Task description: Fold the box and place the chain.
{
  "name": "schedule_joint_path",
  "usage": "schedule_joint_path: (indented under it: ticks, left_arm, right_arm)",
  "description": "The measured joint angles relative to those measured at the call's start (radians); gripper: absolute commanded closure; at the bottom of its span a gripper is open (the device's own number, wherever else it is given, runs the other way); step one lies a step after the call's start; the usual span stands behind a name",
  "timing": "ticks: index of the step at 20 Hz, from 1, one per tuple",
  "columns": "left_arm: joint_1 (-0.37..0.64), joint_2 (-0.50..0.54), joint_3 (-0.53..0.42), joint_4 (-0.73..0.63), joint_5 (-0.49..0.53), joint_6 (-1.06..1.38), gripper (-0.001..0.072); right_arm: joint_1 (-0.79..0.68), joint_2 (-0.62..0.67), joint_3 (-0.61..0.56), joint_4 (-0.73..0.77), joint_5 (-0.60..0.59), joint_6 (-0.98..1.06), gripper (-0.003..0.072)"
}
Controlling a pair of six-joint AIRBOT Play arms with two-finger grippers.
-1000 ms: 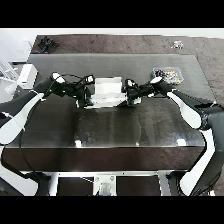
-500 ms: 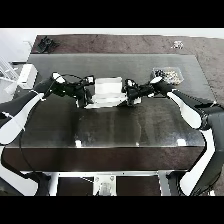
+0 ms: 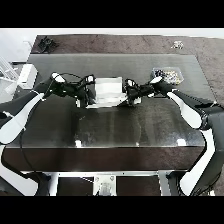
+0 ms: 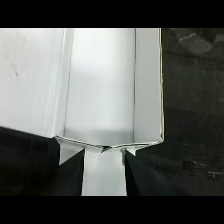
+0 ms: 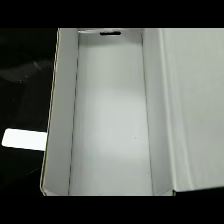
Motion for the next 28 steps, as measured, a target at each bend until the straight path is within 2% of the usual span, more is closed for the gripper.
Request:
schedule_joint_path:
  ticks: [12, 16, 18, 22, 24, 26, 27, 28]
  left_arm:
    - [0.000, -0.040, 0.001, -0.192, 0.018, 0.175, 0.0414]
    - [0.000, -0.058, 0.002, -0.219, 0.001, 0.282, 0.0411]
    - [0.000, -0.071, 0.002, -0.227, -0.008, 0.319, 0.0374]
    - [0.000, -0.088, 0.005, -0.247, -0.017, 0.385, 0.0373]
    - [0.000, -0.092, 0.006, -0.259, -0.018, 0.402, 0.0277]
    - [0.000, -0.094, 0.006, -0.266, -0.019, 0.412, 0.0275]
    - [0.000, -0.095, 0.006, -0.268, -0.020, 0.414, 0.0185]
    - [0.000, -0.095, 0.006, -0.270, -0.023, 0.416, 0.0149]
  right_arm:
    - [0.000, 0.000, 0.000, 0.001, -0.002, 0.002, 0.0126]
    - [0.000, 0.000, 0.000, 0.001, -0.002, 0.000, 0.0126]
    - [0.000, 0.000, 0.000, 0.000, -0.001, -0.001, 0.0126]
    - [0.000, 0.000, 0.000, 0.000, 0.000, -0.001, 0.0126]
    - [0.000, 0.000, 0.000, 0.000, 0.000, -0.001, 0.0126]
    - [0.000, 0.000, 0.000, 0.000, 0.000, 0.000, 0.0126]
    - [0.000, 0.000, 0.000, 0.000, 0.000, 0.000, 0.0127]
    - [0.000, 0.000, 0.000, 0.000, 0.000, 0.002, 0.0126]
